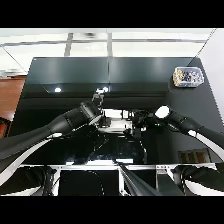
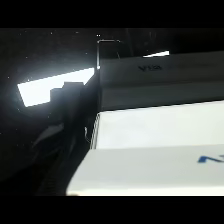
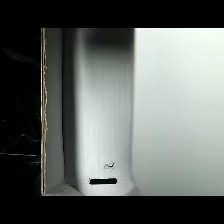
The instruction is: Fold the box and place the chain.
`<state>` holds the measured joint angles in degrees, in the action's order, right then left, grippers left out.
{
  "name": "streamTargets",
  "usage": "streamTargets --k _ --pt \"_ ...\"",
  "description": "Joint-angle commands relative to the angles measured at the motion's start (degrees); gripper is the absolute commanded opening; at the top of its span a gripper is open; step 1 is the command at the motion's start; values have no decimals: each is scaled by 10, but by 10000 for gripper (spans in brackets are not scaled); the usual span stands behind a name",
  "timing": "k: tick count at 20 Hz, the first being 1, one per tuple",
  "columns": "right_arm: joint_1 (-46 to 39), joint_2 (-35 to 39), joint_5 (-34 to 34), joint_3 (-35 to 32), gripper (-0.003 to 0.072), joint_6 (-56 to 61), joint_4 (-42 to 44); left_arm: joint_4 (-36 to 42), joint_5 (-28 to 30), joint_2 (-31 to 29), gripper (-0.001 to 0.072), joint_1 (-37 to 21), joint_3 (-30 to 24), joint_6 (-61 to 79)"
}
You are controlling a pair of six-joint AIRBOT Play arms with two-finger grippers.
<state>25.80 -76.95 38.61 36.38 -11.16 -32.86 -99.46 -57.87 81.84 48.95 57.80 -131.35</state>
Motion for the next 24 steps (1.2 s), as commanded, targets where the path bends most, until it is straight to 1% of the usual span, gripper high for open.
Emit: streamTargets --k 1,7,10,14,20,24 --pt "0 0 0 0 15 0 0 -13 -8 -4 529 7 0 -14" --pt "0 0 0 0 15 0 0 -28 -33 -27 530 1 -12 -23" --pt "0 0 0 0 16 0 0 -26 -47 -27 529 0 -22 -37" --pt "0 0 0 0 15 0 0 -20 -32 -27 530 -2 -23 -57" --pt "0 0 0 0 15 0 0 16 -24 -26 529 -42 -22 -56" --pt "0 0 0 0 16 0 0 30 -21 -25 530 -48 -22 -53"
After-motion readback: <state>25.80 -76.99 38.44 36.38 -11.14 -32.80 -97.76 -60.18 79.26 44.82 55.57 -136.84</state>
